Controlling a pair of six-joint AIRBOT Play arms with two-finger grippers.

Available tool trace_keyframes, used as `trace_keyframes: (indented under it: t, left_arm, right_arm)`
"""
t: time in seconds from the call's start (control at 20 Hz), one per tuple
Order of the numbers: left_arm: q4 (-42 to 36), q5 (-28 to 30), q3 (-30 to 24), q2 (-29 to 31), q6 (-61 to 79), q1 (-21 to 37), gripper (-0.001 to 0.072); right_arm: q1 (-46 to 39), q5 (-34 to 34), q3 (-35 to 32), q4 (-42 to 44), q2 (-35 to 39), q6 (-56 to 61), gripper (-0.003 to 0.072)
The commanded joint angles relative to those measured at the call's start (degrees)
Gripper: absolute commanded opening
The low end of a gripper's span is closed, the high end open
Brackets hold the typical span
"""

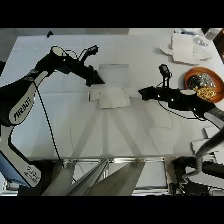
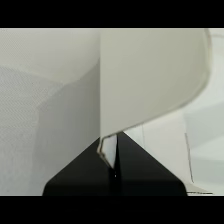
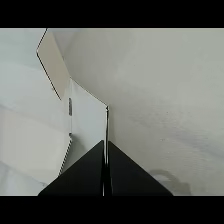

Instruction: Fold the box and place the chain.

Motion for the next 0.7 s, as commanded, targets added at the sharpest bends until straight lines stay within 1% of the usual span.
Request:
trace_keyframes:
  t: [0.0,0.1,0.15,0.25,0.3,0.4,0.5,0.65]
  left_arm:
    - [0.0,0.3,0.0,0.0,0.0,0.1,0.0015]
    - [0.0,0.3,0.0,0.0,0.0,0.1,0.0015]
    - [0.0,0.5,0.0,0.0,0.0,0.1,0.0015]
    - [0.0,0.5,0.0,0.0,0.0,0.1,0.0015]
    - [0.0,0.4,0.0,0.1,0.0,0.1,0.0015]
    - [0.2,0.2,0.0,0.3,-0.6,0.1,0.0015]
    - [2.4,0.0,0.0,1.4,-1.4,0.2,0.0014]
    - [7.4,-1.4,0.0,6.4,-4.7,1.1,0.0008]
  right_arm:
    - [0.0,2.7,0.2,1.5,0.2,1.5,0.0012]
    - [0.0,3.1,0.2,2.0,0.4,1.5,0.0012]
    - [0.0,3.0,0.2,2.0,0.4,1.5,0.0038]
    - [0.0,3.7,0.2,2.1,0.4,1.6,0.0285]
    - [0.0,4.4,0.2,2.1,0.5,2.1,0.0334]
    - [-0.1,6.7,0.2,2.1,1.0,3.8,0.034]
    - [-1.6,8.4,0.2,2.1,2.7,6.7,0.034]
    - [-8.4,11.3,0.2,2.1,7.5,11.2,0.034]
